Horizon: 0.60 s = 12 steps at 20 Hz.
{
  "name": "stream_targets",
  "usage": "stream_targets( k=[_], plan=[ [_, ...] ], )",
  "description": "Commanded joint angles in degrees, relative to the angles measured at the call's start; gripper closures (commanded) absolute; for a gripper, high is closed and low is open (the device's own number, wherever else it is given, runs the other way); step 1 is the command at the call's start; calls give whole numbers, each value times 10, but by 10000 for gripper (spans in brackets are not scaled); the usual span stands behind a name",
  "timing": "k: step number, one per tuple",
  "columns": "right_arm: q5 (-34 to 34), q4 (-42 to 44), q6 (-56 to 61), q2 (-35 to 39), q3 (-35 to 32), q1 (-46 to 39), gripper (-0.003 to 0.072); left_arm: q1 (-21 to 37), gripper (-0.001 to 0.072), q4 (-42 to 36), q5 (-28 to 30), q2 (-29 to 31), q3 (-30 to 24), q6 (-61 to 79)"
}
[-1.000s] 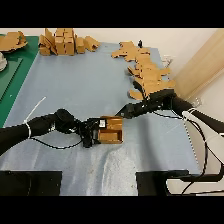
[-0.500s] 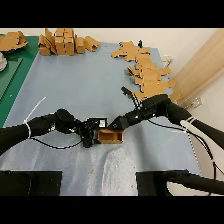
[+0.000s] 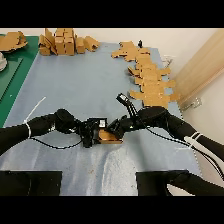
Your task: Fold the box.
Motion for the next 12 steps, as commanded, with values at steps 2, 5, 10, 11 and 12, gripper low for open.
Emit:
stream_targets(
  k=[2,5,10,11,12],
  plan=[
    [125,-90,-49,50,-3,64,681,0,184,0,0,0,0,0],
    [113,-189,-22,90,-9,105,681,0,184,0,0,0,0,0],
    [115,-258,-7,112,-26,110,610,0,184,0,0,0,0,0],
    [116,-253,-7,113,-25,111,554,0,184,0,0,0,0,0],
    [114,-249,-7,114,-25,112,454,0,184,0,0,0,0,0]
  ],
)
